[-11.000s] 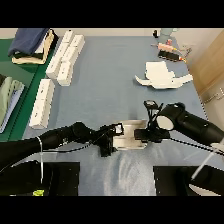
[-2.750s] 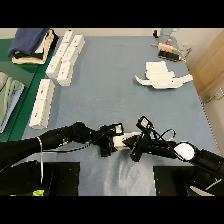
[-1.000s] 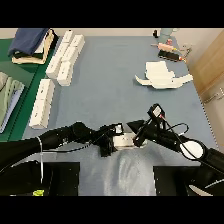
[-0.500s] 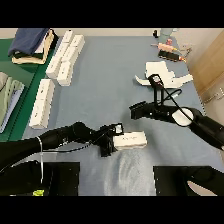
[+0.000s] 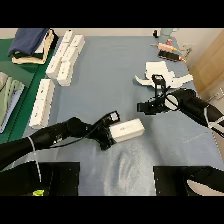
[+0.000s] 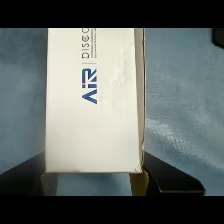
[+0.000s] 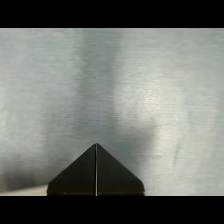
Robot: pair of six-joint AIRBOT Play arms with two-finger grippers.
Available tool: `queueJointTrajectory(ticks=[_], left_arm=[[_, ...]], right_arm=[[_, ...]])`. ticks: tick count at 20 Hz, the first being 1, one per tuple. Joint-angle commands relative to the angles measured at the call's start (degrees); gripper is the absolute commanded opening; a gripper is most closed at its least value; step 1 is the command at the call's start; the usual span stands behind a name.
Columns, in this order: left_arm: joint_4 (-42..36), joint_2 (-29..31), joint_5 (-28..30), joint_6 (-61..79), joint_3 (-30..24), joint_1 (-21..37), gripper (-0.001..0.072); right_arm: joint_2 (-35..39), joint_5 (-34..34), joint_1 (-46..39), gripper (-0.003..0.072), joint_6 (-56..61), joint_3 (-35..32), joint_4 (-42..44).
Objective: Fold the box.
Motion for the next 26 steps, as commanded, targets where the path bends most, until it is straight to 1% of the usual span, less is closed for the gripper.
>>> queueJointTrajectory(ticks=[1, 3, 5, 7, 8, 10, 12, 19, 26], left_arm=[[17.57, 5.44, -4.44, -23.21, 0.2, 9.53, 0.0424], [27.19, 9.68, -9.57, -34.97, 0.2, 19.65, 0.0424], [32.68, 12.72, -12.35, -43.98, 0.2, 31.19, 0.0424], [31.91, 13.55, -11.63, -46.34, 0.33, 41.64, 0.0424], [31.21, 13.09, -11.02, -46.25, 0.7, 45.22, 0.0424], [31.17, 10.88, -9.01, -46.25, 1.92, 49.66, 0.0424], [31.21, 7.54, -7.06, -46.27, 3.69, 51.47, 0.0424], [31.04, -7.78, -5.51, -46.29, 14.49, 51.45, 0.0424], [28.48, -16.37, -1.07, -46.16, 21.94, 51.06, 0.0424]], right_arm=[[-0.44, 1.68, -0.22, 0.0003, 6.82, 0.79, -8.33], [-0.44, 1.66, -0.87, 0.0003, 6.86, 0.79, -9.14], [-0.44, 1.62, -1.38, 0.0003, 6.84, 0.76, -9.11], [-0.44, 1.42, -1.42, 0.0003, 6.82, 0.76, -9.09], [-0.44, 1.44, -1.42, 0.0003, 6.82, 0.74, -9.05], [-0.44, 1.42, -1.42, 0.0003, 6.78, 0.72, -9.07], [-0.44, 1.44, -1.42, 0.0002, 6.78, 0.72, -8.98], [-0.46, 1.44, -1.31, 0.0002, 6.16, 0.72, -8.83], [-0.46, 1.4, -1.31, 0.0002, 6.16, 0.72, -8.85]])
